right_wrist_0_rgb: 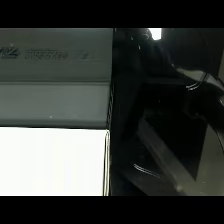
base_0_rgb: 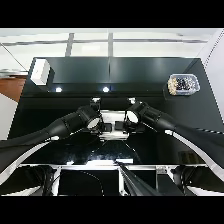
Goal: Fold the box and place the chain.
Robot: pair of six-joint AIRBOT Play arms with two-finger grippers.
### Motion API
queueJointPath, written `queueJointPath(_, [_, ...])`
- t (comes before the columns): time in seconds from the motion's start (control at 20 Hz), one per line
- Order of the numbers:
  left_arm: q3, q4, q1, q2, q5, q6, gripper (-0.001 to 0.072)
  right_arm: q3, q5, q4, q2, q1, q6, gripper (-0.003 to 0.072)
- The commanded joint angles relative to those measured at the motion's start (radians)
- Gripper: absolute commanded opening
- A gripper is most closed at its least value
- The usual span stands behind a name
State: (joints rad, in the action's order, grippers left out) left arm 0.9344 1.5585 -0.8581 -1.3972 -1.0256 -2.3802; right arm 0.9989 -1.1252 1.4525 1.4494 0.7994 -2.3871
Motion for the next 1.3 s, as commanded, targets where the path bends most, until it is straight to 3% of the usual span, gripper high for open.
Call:
queueJointPath(0.0, [0.000,0.000,0.001,0.000,-0.004,-0.003,0.0027,0.000,-0.004,-0.005,0.000,0.000,-0.018,0.0045])
queueJointPath(0.2, [0.000,0.000,0.001,0.000,-0.003,-0.003,0.0027,0.001,-0.016,-0.005,0.000,0.000,-0.019,0.0053])
queueJointPath(0.35, [0.000,0.000,0.001,0.000,-0.003,-0.003,0.0027,0.018,-0.017,-0.002,-0.001,-0.002,-0.015,0.0472])
queueJointPath(0.4, [0.000,0.000,0.001,0.000,-0.003,-0.003,0.0027,0.029,-0.021,-0.003,-0.004,-0.003,0.006,0.0516])
queueJointPath(0.75, [0.000,0.001,0.001,0.000,-0.003,-0.003,0.0027,0.078,-0.163,0.070,-0.102,-0.018,0.164,0.0516])
queueJointPath(1.05, [0.000,0.001,0.001,0.000,0.000,-0.003,0.0027,0.080,-0.225,0.108,-0.404,-0.113,0.349,0.0516])
queueJointPath(1.1, [0.000,0.001,0.001,0.000,-0.001,-0.003,0.0026,0.080,-0.226,0.192,-0.468,-0.150,0.354,0.0516])
queueJointPath(1.25, [0.000,0.001,0.001,0.000,0.000,-0.003,0.0026,0.079,-0.230,0.631,-0.561,-0.292,0.354,0.0516])
